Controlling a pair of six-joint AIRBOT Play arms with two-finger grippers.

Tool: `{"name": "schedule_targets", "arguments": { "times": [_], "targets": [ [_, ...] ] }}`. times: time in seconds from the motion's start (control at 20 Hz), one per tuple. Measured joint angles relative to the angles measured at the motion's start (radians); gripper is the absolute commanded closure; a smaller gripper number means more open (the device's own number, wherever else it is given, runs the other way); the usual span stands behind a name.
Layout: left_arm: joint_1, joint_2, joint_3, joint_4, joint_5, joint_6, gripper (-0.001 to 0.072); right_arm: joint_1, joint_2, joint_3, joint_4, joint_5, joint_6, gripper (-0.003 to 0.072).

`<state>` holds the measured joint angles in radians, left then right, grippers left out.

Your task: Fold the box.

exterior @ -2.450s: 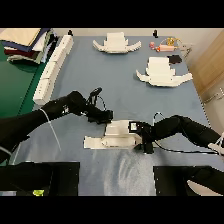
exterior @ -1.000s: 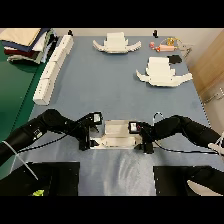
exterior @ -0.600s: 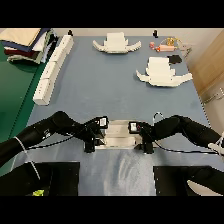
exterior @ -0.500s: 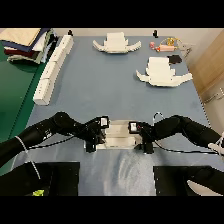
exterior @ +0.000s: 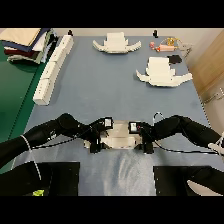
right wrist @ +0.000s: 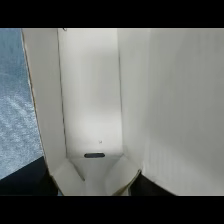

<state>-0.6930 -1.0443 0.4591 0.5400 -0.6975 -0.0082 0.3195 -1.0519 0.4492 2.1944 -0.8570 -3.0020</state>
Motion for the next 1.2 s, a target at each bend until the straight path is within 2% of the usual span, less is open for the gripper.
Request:
{"name": "schedule_targets", "arguments": {
  "times": [0.05, 0.1, 0.15, 0.2, 0.35, 0.5, 0.7, 0.9, 1.05, 1.2],
  "targets": [
    [-0.002, -0.001, 0.0, 0.004, 0.001, -0.021, 0.0111, 0.0, 0.0, 0.0, 0.0, 0.0, 0.0, 0.0174],
    [-0.002, -0.001, 0.0, 0.015, 0.002, -0.046, 0.0246, 0.0, 0.0, 0.0, 0.0, 0.0, 0.0, 0.0174],
    [-0.003, -0.001, 0.0, 0.034, 0.004, -0.081, 0.0512, 0.0, 0.0, 0.0, 0.0, 0.0, 0.0, 0.0174],
    [-0.004, 0.003, 0.0, 0.068, 0.004, -0.117, 0.0693, 0.0, 0.0, 0.0, 0.0, 0.0, 0.0, 0.0174],
    [-0.004, 0.042, 0.006, 0.172, -0.026, -0.259, 0.0693, 0.0, 0.0, 0.0, 0.0, 0.0, 0.001, 0.0174],
    [-0.004, 0.135, 0.019, 0.301, -0.064, -0.473, 0.0693, 0.0, 0.0, 0.0, 0.0, 0.0, 0.001, 0.0174],
    [0.031, 0.304, 0.028, 0.506, -0.174, -0.928, 0.0693, 0.0, 0.0, 0.0, 0.0, 0.0, 0.001, 0.0174],
    [0.147, 0.424, 0.026, 0.705, -0.309, -1.442, 0.0693, 0.0, 0.0, 0.0, 0.0, 0.0, 0.001, 0.0174],
    [0.234, 0.443, -0.005, 0.734, -0.361, -1.652, 0.0693, 0.0, 0.0, 0.0, 0.0, 0.0, 0.001, 0.0174],
    [0.249, 0.409, -0.056, 0.653, -0.329, -1.723, 0.0694, 0.0, 0.0, 0.0, 0.0, 0.0, 0.0, 0.0174]
  ]
}}
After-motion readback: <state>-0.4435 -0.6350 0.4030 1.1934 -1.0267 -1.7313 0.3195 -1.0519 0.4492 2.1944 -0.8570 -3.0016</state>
